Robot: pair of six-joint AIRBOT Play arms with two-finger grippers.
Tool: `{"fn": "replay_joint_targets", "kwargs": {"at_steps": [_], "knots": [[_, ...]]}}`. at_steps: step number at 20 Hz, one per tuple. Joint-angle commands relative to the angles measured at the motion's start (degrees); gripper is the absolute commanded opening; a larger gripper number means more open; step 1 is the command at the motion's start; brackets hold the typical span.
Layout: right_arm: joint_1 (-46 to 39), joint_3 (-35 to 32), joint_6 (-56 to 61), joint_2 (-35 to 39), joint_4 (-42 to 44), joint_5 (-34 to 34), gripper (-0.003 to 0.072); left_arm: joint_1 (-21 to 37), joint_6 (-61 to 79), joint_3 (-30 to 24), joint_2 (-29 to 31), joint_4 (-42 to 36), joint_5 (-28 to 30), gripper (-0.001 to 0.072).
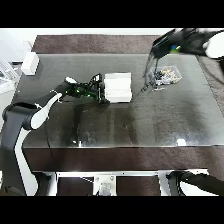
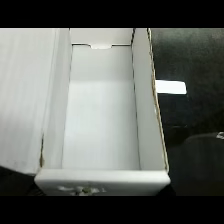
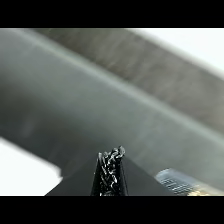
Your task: Fold the box and place the chain.
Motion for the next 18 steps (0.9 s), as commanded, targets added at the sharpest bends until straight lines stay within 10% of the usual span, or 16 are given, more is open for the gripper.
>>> {"fn": "replay_joint_targets", "kwargs": {"at_steps": [1, 16, 18], "knots": [[3.8, -4.6, 0.0, -4.5, 1.5, -0.6, 0.0003, 0.0, 0.0, 0.0, 0.0, 0.0, 0.0, 0.0484], [7.0, -6.9, -2.8, -15.7, 13.4, -1.4, 0.0021, 0.0, 0.0, 0.0, 0.0, 0.0, -0.4, 0.0484], [6.8, -6.9, -2.8, -15.7, 13.2, -0.5, 0.0469, 0.0, 0.0, 0.0, 0.0, 0.0, -0.4, 0.0484]]}}
